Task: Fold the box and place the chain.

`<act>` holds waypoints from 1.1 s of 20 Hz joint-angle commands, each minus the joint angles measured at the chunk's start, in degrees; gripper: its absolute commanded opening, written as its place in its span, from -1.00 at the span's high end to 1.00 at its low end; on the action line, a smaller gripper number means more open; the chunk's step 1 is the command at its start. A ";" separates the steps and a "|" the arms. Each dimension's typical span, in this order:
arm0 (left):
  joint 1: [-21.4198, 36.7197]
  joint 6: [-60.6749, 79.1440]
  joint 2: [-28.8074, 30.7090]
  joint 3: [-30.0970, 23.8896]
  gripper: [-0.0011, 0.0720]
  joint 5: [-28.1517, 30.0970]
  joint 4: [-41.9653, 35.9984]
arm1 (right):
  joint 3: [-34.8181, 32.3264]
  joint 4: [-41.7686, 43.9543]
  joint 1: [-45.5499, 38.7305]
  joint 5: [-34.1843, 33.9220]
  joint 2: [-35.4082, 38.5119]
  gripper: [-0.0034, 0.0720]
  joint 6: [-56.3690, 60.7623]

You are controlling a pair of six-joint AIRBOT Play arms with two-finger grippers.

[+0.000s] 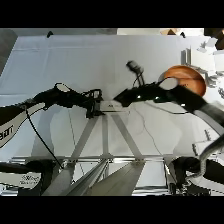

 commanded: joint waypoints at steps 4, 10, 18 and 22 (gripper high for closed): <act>0.00 0.13 0.02 -0.02 0.40 -0.20 0.13 | 0.04 -33.79 -9.31 3.26 14.38 0.89 24.09; 0.00 0.13 0.02 -0.02 0.40 -0.22 0.04 | 0.00 -69.79 -13.73 16.70 16.44 0.89 47.39; 0.00 0.13 0.00 -0.02 0.40 -0.39 -0.28 | -6.62 -68.28 -19.34 14.40 16.28 0.89 50.73; 0.17 -1.64 0.76 -0.02 0.94 -0.44 -1.01 | -7.65 -64.76 -19.34 13.66 16.31 0.89 50.71</act>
